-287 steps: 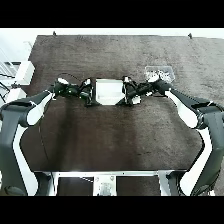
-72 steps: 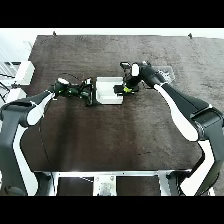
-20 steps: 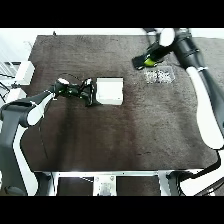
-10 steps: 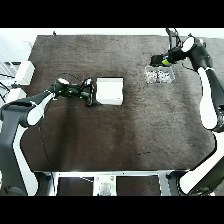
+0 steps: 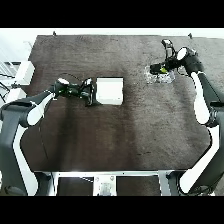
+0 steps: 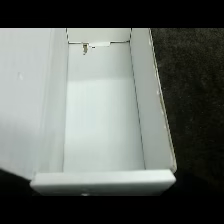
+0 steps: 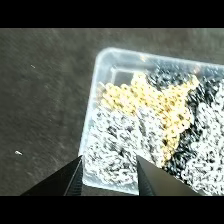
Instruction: Fold the box and place the chain.
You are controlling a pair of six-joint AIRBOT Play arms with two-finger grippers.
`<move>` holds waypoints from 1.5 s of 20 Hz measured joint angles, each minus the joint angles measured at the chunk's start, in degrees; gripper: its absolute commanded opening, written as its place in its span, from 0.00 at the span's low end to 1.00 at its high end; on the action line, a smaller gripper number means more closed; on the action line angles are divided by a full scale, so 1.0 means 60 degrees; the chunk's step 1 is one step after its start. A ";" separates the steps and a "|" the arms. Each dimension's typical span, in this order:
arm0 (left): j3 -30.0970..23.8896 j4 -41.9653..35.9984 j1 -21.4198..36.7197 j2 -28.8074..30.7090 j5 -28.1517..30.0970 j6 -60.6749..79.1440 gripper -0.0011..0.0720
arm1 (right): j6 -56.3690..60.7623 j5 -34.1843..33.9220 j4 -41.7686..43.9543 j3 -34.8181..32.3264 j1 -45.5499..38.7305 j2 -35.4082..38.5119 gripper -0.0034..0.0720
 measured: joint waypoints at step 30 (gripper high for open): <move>0.0000 0.0000 0.0000 0.0000 0.0000 0.0000 0.49 | -0.0484 0.1421 0.0182 0.0146 0.1417 0.5938 0.06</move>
